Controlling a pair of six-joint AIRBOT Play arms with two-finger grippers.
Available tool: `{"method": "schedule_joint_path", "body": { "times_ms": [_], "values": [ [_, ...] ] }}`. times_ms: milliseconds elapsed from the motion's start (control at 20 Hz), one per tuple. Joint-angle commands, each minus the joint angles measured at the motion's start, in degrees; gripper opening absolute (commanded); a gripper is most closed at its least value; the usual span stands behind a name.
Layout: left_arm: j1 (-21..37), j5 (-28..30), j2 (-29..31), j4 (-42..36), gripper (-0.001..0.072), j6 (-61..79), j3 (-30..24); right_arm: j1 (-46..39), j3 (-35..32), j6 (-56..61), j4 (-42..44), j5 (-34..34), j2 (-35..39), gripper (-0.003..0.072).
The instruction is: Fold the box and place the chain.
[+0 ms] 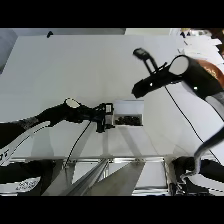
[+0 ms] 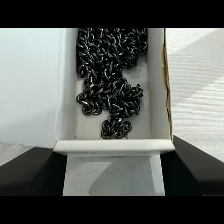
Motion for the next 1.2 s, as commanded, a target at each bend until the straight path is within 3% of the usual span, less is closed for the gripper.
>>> {"method": "schedule_joint_path", "body": {
  "times_ms": [0,350,450,600,900,1150],
  "values": [
    [0.02,0.00,0.04,0.00,0.0254,0.00,0.04,5.88,-1.18,-6.03,-6.80,2.64,-1.42,0.0023],
    [0.02,0.00,0.04,0.00,0.0254,0.00,0.04,22.36,-3.43,-8.63,-19.28,-0.59,2.54,0.0026],
    [0.02,0.00,0.04,0.00,0.0254,0.00,0.04,24.33,-3.61,-8.07,-19.34,-0.48,4.63,0.0092],
    [0.02,0.02,0.02,0.00,0.0254,0.00,0.04,26.10,-3.96,-7.23,-19.15,-1.03,7.23,0.0194],
    [0.02,0.00,0.04,0.00,0.0254,0.00,0.04,27.47,-9.07,-7.15,-19.85,-2.43,9.81,0.0200],
    [0.02,0.00,0.04,0.00,0.0254,0.00,0.04,23.89,-9.51,-5.53,-17.99,-0.87,10.51,0.0202]
  ]
}}
